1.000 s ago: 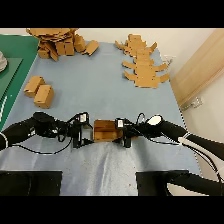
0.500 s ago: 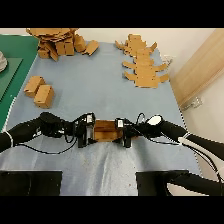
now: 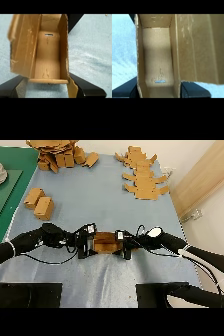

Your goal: Fold the box.

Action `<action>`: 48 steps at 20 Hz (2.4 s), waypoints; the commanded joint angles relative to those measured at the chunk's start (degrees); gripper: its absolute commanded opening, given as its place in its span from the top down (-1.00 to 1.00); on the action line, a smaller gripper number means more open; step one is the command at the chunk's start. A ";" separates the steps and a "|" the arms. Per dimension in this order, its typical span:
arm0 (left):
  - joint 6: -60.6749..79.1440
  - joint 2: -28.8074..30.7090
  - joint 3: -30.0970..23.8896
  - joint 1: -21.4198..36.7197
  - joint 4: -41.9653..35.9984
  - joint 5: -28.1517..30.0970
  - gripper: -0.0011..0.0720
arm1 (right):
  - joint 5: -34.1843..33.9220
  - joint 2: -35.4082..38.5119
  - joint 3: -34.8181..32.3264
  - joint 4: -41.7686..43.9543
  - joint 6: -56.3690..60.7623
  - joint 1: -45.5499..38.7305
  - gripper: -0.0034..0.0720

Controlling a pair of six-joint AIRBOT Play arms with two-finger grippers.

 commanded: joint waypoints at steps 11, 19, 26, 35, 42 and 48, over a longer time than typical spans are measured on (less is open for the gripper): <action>-9.99 -2.27 2.86 -0.04 8.15 -1.20 -0.94 | -1.22 -0.04 0.00 0.00 0.00 -0.04 -0.31; -13.97 -4.94 5.84 -0.48 12.63 -4.96 -0.94 | -1.27 -0.04 0.00 0.00 0.00 -0.04 -0.31; -13.94 -4.94 5.86 -0.48 12.52 -5.11 -0.94 | -1.55 -0.04 0.00 0.00 0.00 -0.04 -0.31; -13.29 -5.01 5.88 -2.84 14.05 -7.37 -0.94 | -1.68 -0.04 0.00 0.00 0.00 -0.04 -0.31; -14.03 -5.01 5.92 -2.84 12.70 -5.29 -0.94 | -1.75 -0.04 0.00 0.00 0.00 -0.04 -0.31; -15.02 -5.01 5.95 -2.84 11.17 -3.19 -0.94 | -1.75 -0.04 0.00 0.00 0.00 -0.04 -0.31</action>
